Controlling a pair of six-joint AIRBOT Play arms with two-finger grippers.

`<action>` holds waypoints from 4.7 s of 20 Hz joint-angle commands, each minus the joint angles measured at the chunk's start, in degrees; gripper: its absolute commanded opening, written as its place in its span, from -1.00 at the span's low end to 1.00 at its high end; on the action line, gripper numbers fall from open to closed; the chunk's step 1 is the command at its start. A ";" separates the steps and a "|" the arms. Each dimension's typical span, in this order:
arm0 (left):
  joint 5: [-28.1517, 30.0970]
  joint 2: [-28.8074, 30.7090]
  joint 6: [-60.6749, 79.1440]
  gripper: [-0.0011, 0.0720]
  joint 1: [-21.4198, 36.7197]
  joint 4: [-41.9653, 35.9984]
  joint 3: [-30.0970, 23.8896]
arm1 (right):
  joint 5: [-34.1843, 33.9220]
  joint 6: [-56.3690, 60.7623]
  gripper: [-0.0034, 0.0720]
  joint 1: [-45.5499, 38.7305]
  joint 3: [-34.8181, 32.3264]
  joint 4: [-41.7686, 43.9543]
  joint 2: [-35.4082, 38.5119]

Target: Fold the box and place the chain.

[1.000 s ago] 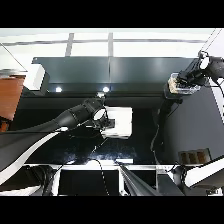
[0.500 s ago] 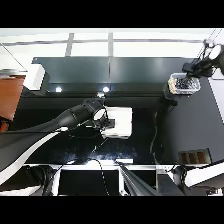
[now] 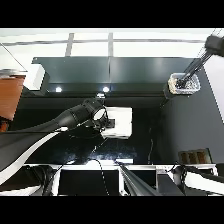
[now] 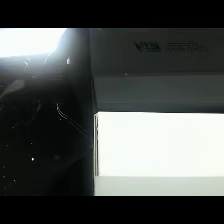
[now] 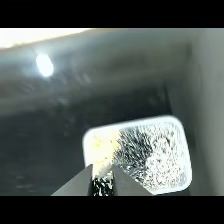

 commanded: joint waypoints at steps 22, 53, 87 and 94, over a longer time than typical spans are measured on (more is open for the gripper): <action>0.11 -0.02 0.68 -0.89 0.02 -0.17 0.00 | 20.46 -11.76 -0.86 10.84 -2.58 25.24 31.10; 0.13 -0.02 0.81 -0.89 0.02 -0.02 0.00 | 4.35 -15.45 -0.85 38.12 -21.20 28.06 21.00; 0.26 -0.02 1.90 -0.89 0.04 -0.02 0.00 | 8.68 -25.00 0.96 22.93 -52.78 2.03 19.02; 0.35 -0.02 1.90 -0.89 0.04 -0.22 0.00 | -13.73 -49.59 0.94 32.94 -63.58 15.93 18.95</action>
